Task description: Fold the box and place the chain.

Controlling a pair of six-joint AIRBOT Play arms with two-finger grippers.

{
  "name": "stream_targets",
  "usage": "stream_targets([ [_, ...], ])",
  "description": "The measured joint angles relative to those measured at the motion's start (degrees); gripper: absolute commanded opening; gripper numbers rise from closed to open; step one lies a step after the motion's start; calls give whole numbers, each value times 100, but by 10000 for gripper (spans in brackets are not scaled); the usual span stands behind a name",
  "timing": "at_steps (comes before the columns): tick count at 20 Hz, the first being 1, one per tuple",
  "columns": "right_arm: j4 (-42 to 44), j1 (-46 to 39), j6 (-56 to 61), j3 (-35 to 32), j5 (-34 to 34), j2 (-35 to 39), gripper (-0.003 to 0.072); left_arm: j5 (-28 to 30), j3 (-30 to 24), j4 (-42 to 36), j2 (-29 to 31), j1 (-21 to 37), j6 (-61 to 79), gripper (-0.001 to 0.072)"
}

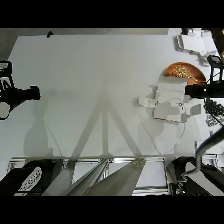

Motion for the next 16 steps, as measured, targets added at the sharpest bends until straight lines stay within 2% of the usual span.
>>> stream_targets([
  [1,-11,0,0,0,31,0,258,0,0,0,2,0,0,698],
  [2,-59,0,0,0,87,0,338,0,0,0,2,0,0,698],
  [3,-153,0,4,0,155,0,381,0,0,0,2,-2,0,698],
  [9,-1412,-2,658,0,835,-83,408,0,0,0,2,0,0,698],
  [14,-1891,-2,1163,2,1464,-356,412,2,0,0,2,0,0,698],
  [16,-1989,-28,1392,2,1648,-476,469,2,0,0,2,0,0,698],
])
